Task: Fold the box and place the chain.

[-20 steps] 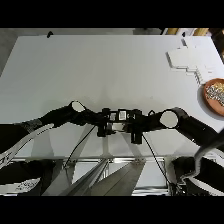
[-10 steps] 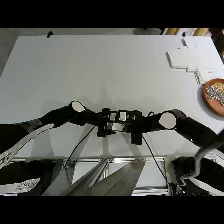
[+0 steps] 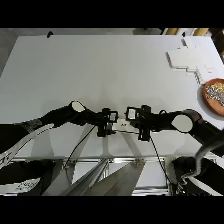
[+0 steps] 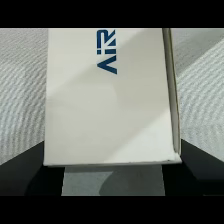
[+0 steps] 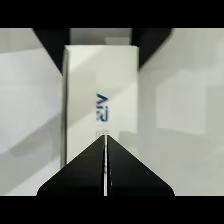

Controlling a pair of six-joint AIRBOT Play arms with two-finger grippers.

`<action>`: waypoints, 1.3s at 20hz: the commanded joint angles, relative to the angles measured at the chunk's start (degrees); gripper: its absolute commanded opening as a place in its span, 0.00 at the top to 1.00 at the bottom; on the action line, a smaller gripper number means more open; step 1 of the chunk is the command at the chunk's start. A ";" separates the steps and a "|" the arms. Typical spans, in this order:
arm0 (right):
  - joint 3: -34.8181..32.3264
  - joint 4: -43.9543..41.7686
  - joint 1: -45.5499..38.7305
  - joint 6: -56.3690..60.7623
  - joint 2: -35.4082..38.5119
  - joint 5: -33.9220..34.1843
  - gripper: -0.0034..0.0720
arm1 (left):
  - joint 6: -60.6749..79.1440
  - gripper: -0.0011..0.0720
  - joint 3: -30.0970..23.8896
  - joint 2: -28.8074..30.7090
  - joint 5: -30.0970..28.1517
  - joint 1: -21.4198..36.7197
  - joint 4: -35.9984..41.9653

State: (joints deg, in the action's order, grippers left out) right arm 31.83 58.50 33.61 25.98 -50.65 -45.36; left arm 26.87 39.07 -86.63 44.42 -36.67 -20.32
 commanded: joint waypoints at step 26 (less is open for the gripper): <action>-3.96 4.13 -7.50 -0.66 6.16 -7.13 0.94 | 0.00 0.44 0.04 0.04 0.00 0.02 -0.02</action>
State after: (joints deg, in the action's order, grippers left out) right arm 26.74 61.69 27.05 22.74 -46.54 -52.88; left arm 26.85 39.05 -86.63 44.47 -36.67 -20.34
